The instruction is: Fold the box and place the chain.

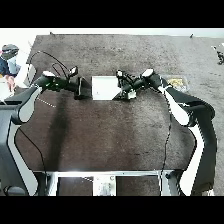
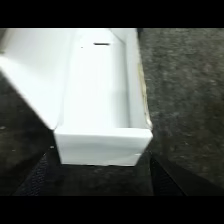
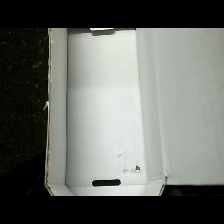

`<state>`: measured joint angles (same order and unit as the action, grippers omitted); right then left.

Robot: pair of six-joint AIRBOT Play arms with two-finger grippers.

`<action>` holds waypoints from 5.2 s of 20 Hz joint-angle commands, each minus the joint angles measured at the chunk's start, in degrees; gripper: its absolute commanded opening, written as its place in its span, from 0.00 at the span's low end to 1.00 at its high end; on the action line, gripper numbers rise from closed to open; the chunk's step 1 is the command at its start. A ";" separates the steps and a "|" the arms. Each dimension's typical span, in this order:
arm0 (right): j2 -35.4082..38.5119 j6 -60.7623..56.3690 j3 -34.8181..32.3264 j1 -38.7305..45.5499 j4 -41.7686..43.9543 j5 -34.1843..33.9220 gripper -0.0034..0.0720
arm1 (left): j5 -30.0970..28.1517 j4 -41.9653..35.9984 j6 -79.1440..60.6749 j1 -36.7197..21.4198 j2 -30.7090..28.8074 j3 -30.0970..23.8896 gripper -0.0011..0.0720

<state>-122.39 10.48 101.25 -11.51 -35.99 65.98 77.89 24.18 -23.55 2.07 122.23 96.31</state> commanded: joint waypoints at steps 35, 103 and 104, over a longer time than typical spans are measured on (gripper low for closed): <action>-0.02 0.00 0.04 -0.07 0.02 0.02 0.59 | -6.64 -3.02 -5.53 4.42 2.08 0.22 0.92; 9.35 -6.32 -0.17 1.68 10.10 -0.33 0.06 | -7.85 -0.68 -3.48 5.03 2.27 0.17 0.39; 8.83 -5.03 -0.17 1.01 10.05 -2.89 0.06 | -7.85 -0.68 -3.48 5.03 2.27 0.17 0.39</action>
<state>-112.97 2.52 101.10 -8.43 -28.91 70.17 70.04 23.51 -26.98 7.07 124.51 96.49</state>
